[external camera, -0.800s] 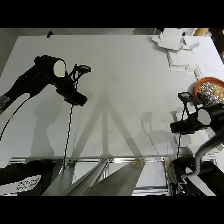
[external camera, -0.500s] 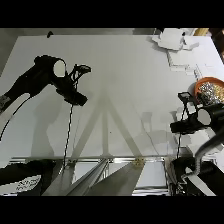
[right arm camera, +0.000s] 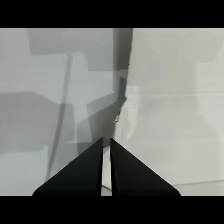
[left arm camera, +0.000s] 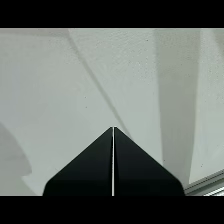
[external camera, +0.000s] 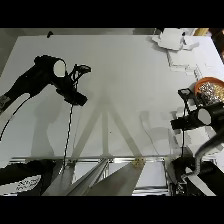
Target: Fold the box and place the chain.
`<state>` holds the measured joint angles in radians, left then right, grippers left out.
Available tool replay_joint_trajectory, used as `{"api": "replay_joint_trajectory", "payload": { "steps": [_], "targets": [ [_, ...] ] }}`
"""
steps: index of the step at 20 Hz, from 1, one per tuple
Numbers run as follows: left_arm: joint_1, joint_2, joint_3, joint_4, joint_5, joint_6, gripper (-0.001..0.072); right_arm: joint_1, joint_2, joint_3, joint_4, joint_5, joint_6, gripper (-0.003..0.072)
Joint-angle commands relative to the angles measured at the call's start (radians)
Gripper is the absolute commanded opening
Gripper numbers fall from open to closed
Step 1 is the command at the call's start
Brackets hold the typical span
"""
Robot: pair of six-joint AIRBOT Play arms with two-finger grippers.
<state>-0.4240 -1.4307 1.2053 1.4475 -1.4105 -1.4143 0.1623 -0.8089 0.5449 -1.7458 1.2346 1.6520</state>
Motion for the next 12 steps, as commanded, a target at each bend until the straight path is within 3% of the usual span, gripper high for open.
{"api": "replay_joint_trajectory", "payload": {
  "steps": [1,2,3,4,8,12],
  "targets": [
    [0.000,0.000,0.000,0.001,0.000,0.000,0.0010,-0.043,0.001,0.053,-0.244,0.035,-0.039,0.0128],
    [0.000,0.000,0.000,0.000,0.000,0.000,0.0010,-0.083,0.001,0.055,-0.344,0.058,-0.048,0.0208],
    [0.000,0.000,0.000,0.000,0.000,0.000,0.0010,-0.146,0.000,0.055,-0.414,0.078,-0.091,0.0362],
    [0.000,0.000,0.000,0.000,0.000,0.000,0.0010,-0.229,0.000,0.055,-0.447,0.074,-0.148,0.0437],
    [0.000,0.000,0.000,0.000,0.000,0.000,0.0010,-0.575,-0.007,0.055,-0.449,-0.062,-0.237,0.0470],
    [0.000,0.000,0.000,0.001,0.000,0.000,0.0010,-0.703,-0.079,0.055,-0.406,-0.127,-0.286,0.0468]
  ]
}}
